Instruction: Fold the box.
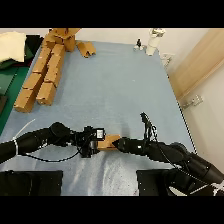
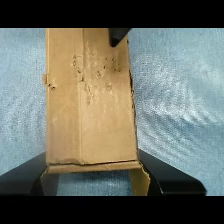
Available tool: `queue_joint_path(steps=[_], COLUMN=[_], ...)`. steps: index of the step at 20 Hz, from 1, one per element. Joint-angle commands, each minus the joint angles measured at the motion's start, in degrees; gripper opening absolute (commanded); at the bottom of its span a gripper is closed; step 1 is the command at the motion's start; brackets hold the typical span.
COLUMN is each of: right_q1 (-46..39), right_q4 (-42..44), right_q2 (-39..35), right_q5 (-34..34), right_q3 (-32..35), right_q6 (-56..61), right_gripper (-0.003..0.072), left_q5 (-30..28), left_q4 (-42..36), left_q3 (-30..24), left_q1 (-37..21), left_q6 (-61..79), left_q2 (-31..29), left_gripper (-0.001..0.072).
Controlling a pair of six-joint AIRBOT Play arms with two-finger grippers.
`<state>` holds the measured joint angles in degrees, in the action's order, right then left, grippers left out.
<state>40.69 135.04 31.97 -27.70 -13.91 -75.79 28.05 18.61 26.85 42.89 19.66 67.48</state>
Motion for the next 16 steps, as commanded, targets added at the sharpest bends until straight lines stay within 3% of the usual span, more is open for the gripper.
queue_joint_path(steps=[1,16], right_q1=[0.07,0.13], right_q4=[0.13,-1.44], right_q2=[1.66,5.2], right_q5=[1.11,-1.27], right_q3=[0.13,0.33], right_q6=[-0.42,-1.44], right_gripper=[0.0002,0.0002], left_q5=[0.0,0.0], left_q4=[0.02,0.02], left_q3=[0.02,0.02], left_q1=[-0.04,-0.04], left_q6=[0.02,0.02], left_q2=[0.02,0.02], left_gripper=[0.059,0.059])
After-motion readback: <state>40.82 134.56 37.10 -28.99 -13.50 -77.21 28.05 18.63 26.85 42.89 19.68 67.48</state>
